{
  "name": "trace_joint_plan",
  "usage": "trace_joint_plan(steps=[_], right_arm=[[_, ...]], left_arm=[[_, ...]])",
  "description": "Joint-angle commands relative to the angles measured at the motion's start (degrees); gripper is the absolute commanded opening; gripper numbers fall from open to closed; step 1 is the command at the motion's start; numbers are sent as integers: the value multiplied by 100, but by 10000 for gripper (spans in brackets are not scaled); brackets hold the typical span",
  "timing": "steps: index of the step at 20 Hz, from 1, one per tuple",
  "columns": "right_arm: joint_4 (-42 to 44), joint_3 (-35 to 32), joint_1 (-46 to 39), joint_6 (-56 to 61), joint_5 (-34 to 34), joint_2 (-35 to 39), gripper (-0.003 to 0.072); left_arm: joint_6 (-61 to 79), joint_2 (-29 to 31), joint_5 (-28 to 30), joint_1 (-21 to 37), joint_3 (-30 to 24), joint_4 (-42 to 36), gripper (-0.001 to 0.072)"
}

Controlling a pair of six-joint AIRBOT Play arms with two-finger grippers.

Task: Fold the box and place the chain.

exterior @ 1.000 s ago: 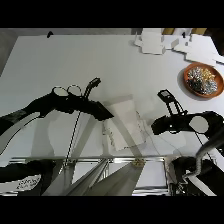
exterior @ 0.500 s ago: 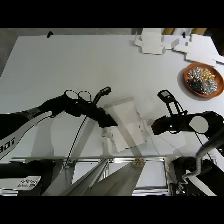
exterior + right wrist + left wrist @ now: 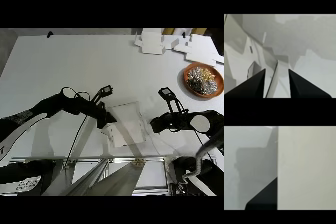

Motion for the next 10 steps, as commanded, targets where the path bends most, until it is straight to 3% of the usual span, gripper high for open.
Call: trace_joint_plan(steps=[1, 5, 10], right_arm=[[-66, 267, 4, -28, 13, 7, 345], [-426, 498, 4, -61, 212, 48, 344], [-518, 503, 4, -59, 264, 203, 344]], left_arm=[[468, 55, 457, -356, 175, 662, 1], [452, 11, 597, -581, 236, 1388, -1], [638, -33, 1622, -581, 236, 997, 0]])
